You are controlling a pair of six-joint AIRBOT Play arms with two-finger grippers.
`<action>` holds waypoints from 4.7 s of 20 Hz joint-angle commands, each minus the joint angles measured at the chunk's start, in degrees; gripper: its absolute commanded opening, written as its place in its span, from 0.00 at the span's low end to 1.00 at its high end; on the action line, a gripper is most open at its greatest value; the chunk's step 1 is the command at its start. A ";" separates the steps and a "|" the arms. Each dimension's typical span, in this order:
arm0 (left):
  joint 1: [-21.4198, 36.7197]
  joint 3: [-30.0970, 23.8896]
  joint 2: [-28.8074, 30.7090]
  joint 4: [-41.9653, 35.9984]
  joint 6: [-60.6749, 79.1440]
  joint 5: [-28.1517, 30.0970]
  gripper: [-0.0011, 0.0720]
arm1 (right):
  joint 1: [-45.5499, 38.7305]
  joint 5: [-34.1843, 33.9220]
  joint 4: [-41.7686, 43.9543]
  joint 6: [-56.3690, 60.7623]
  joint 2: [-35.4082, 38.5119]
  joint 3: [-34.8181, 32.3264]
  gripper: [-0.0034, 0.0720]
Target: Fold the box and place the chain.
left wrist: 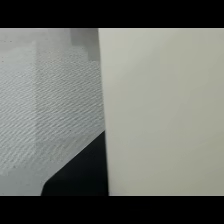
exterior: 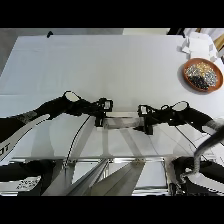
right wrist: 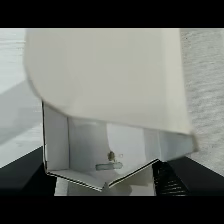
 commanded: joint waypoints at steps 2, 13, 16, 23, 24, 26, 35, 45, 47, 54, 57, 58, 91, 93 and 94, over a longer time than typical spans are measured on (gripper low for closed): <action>-0.04 0.00 -0.02 0.02 0.02 0.00 0.03 | 0.04 0.94 1.73 -0.37 0.00 1.03 0.87; -0.02 0.00 -0.02 0.02 0.02 0.00 0.03 | 0.07 1.22 -1.38 -0.37 -1.27 1.03 0.65; -0.02 0.00 -0.02 0.02 0.02 0.00 0.03 | 0.07 0.87 -1.57 -0.37 -1.99 1.01 0.65; -0.02 0.00 -0.02 0.02 0.02 0.00 0.03 | 0.07 0.68 -2.78 -0.39 -3.04 1.01 0.68; -0.02 0.00 -0.02 0.02 0.02 0.00 0.03 | 0.07 0.66 -2.75 -0.39 -3.04 1.01 0.68; -0.02 0.00 -0.02 0.02 0.02 0.00 0.03 | 0.07 0.68 -2.73 -0.39 -3.04 1.01 0.68; -0.04 0.00 -0.02 0.02 0.02 0.00 0.03 | 0.07 0.48 0.13 -0.42 -3.04 1.01 0.81; -0.02 0.00 -0.02 0.02 0.02 0.00 0.03 | 0.07 0.83 0.96 -0.85 -3.02 1.03 0.93; -0.02 0.00 -0.02 0.02 0.02 0.00 0.03 | 0.07 0.96 1.44 -0.90 -2.89 1.03 0.97; -0.02 0.00 -0.02 0.02 0.02 0.00 0.03 | 0.07 1.33 0.94 -0.87 -2.47 1.03 0.85; -0.02 0.00 -0.02 0.02 0.02 0.00 0.03 | 0.07 1.20 0.04 -0.87 -2.49 1.03 0.73; -0.02 0.00 -0.02 0.02 0.02 0.00 0.03 | 0.42 0.76 0.04 -0.87 -2.49 1.03 0.72; -0.02 0.00 -0.02 0.02 0.02 0.00 0.03 | 3.15 -0.42 -1.49 -0.79 -2.49 1.03 0.58; -0.02 0.00 -0.02 0.02 0.02 0.00 0.03 | 3.15 -0.42 -1.49 -0.79 -2.49 1.03 0.58; -0.02 0.00 -0.02 0.02 0.02 0.00 0.03 | 3.15 -0.42 -1.49 -0.79 -2.49 1.03 0.58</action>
